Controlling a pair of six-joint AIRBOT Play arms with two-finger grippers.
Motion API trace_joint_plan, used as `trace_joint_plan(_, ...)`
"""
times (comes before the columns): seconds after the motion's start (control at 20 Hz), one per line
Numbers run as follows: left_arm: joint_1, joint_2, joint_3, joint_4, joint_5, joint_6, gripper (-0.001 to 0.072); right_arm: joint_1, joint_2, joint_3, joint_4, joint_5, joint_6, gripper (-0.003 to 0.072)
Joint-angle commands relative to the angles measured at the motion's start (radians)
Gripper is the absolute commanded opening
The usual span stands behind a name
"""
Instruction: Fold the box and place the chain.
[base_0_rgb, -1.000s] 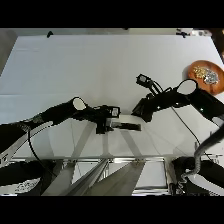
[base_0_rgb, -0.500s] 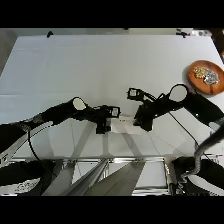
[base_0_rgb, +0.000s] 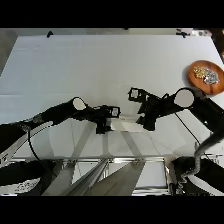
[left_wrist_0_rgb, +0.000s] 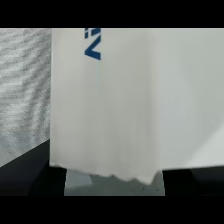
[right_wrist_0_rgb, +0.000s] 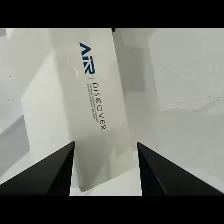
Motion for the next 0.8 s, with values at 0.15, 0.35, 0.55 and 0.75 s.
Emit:
trace_joint_plan(0.15, 0.0, 0.001, 0.001, 0.0, 0.0, 0.0, 0.0347, 0.134, 0.026, 0.001, -0.095, 0.003, 0.004, 0.0431)
trace_joint_plan(0.35, 0.0, 0.001, 0.001, 0.0, 0.0, 0.0, 0.0347, 0.177, 0.026, 0.001, -0.109, -0.008, 0.05, 0.0393)
trace_joint_plan(0.55, 0.0, 0.001, 0.001, 0.0, 0.0, 0.0, 0.0347, 0.206, 0.026, 0.0, -0.199, -0.095, 0.174, 0.0412)
trace_joint_plan(0.75, 0.0, 0.001, 0.001, 0.0, 0.0, 0.0, 0.0347, 0.261, 0.026, 0.0, -0.269, -0.128, 0.239, 0.0412)
